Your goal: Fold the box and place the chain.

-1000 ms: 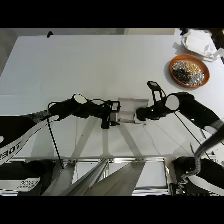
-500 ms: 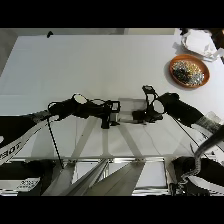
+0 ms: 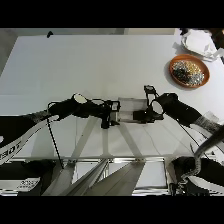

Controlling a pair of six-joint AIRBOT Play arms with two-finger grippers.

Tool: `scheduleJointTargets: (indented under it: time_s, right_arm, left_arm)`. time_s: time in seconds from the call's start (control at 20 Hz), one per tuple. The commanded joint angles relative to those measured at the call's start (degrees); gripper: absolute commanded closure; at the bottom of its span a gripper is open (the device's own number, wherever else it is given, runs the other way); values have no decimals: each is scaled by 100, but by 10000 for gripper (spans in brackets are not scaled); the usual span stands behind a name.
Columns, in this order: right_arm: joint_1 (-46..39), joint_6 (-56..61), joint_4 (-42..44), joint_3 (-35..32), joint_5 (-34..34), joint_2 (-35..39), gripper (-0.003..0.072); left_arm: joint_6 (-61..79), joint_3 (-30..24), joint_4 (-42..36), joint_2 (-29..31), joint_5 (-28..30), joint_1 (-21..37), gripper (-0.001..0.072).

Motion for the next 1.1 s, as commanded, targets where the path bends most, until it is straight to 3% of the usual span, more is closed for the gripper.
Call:
scheduleJointTargets:
  time_s: [0.0, 0.15, 0.2, 0.4, 0.45, 0.5, 0.55, 0.9, 1.05]
  right_arm:
    - [68, 107, -46, 2, -59, 0, 504]
    - [66, 107, -70, 2, -52, 0, 520]
    - [66, 105, -81, 2, -50, 0, 652]
    - [66, 105, -79, 2, -48, 2, 655]
    - [66, 105, -74, 2, -48, 9, 532]
    - [66, 66, -81, 2, -24, 50, 334]
    - [66, -57, -131, 2, 17, 146, 232]
    - [-33, -785, -1038, 74, 774, 1735, 226]
    - [-822, -1725, -1040, 649, 1480, 2166, 227]
  left_arm:
    - [-2, 4, -4, -2, -4, -2, 643]
    - [-4, 4, -4, -4, -4, -2, 643]
    - [-4, 4, -4, -2, -4, -2, 643]
    - [-4, 4, -4, -2, -4, -2, 643]
    - [-2, 4, -4, -4, -4, -2, 643]
    - [-2, 4, -4, -2, -4, -2, 643]
    - [-4, 4, -4, -2, -4, -2, 643]
    - [-4, 4, -4, -4, -4, -2, 643]
    - [-2, 4, -4, -4, -4, -2, 643]
